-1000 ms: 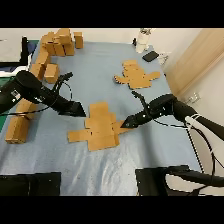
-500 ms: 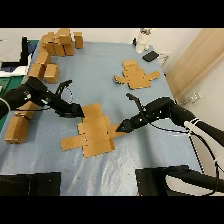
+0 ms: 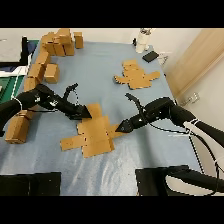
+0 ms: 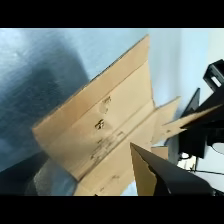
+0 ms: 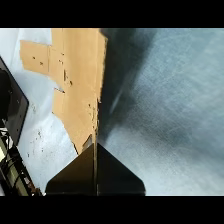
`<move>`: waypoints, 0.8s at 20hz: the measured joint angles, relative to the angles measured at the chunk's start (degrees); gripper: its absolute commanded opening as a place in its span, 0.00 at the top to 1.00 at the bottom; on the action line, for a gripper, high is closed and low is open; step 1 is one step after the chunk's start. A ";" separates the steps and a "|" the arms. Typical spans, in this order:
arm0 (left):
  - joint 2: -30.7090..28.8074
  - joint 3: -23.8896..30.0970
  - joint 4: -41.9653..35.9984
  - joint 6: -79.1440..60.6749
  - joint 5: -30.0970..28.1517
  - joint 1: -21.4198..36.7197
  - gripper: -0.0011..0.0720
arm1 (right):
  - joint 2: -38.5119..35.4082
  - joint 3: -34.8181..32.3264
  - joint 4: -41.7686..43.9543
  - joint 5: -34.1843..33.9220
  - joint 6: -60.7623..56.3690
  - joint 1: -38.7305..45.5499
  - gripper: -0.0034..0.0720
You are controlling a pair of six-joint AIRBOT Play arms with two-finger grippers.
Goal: Fold the box.
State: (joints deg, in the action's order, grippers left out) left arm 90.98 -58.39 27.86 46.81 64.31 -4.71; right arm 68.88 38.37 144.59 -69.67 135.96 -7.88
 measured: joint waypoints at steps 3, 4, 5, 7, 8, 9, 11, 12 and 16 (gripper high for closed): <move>0.33 0.00 -1.88 -2.62 3.06 0.72 0.11 | 0.00 0.00 -0.04 0.26 0.02 0.00 0.95; 0.33 0.00 -2.32 -3.26 3.91 1.09 0.25 | 0.00 0.00 -0.13 0.28 0.02 0.00 0.95; 0.35 0.00 -2.69 -3.82 4.66 1.25 0.39 | 0.00 0.00 -0.24 0.31 0.02 0.02 0.95; 0.42 -0.02 -2.91 -5.38 6.16 1.51 0.59 | 0.00 0.00 -0.28 0.63 0.02 0.02 0.95; 0.44 0.00 -3.04 -6.14 6.62 1.70 0.60 | 0.00 0.00 -0.28 0.70 0.02 0.02 0.95; 0.48 0.00 -3.13 -6.95 6.95 1.68 0.60 | 0.00 0.00 -0.31 0.85 0.00 0.02 0.95; 0.72 0.00 -3.65 -8.37 7.50 1.53 0.93 | 0.00 0.00 -0.37 1.09 0.02 0.02 0.95; 0.83 -0.02 -3.69 -9.01 7.56 1.53 0.93 | 0.00 -0.02 -0.46 1.09 0.02 0.02 0.95; 1.31 0.00 -4.85 -11.23 7.69 1.46 0.92 | 0.00 -0.02 -0.44 1.22 0.00 0.02 0.95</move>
